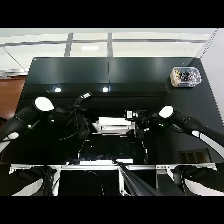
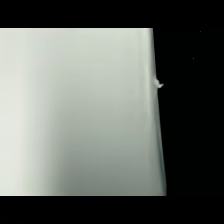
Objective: Fold the box and place the chain.
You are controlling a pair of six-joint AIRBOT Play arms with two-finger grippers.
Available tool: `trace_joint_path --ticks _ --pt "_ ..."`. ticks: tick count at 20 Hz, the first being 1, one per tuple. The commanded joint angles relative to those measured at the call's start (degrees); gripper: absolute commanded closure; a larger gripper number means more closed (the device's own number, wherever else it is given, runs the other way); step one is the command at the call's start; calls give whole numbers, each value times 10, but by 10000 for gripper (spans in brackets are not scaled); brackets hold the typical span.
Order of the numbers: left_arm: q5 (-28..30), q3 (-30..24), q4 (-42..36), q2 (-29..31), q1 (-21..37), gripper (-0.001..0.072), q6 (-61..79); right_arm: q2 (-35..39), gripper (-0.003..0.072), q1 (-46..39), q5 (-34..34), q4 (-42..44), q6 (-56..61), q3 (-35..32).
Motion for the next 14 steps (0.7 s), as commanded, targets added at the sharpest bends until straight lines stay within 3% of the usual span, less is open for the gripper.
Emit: trace_joint_path --ticks 1,3,5,8,11,14 --pt "198 -38 -248 1 -19 686 70 0 337 0 0 0 0 0" --pt "303 -38 -297 -1 -19 687 117 0 337 0 0 0 0 0" --pt "337 -38 -264 -14 -19 687 117 0 337 0 0 0 0 0" --pt "297 -38 -210 -66 -28 687 113 0 337 0 0 0 0 0" --pt "282 -38 -208 -110 -30 687 111 0 337 0 1 0 0 0" --pt "265 -34 -205 -104 -26 687 111 0 337 0 1 0 0 0"
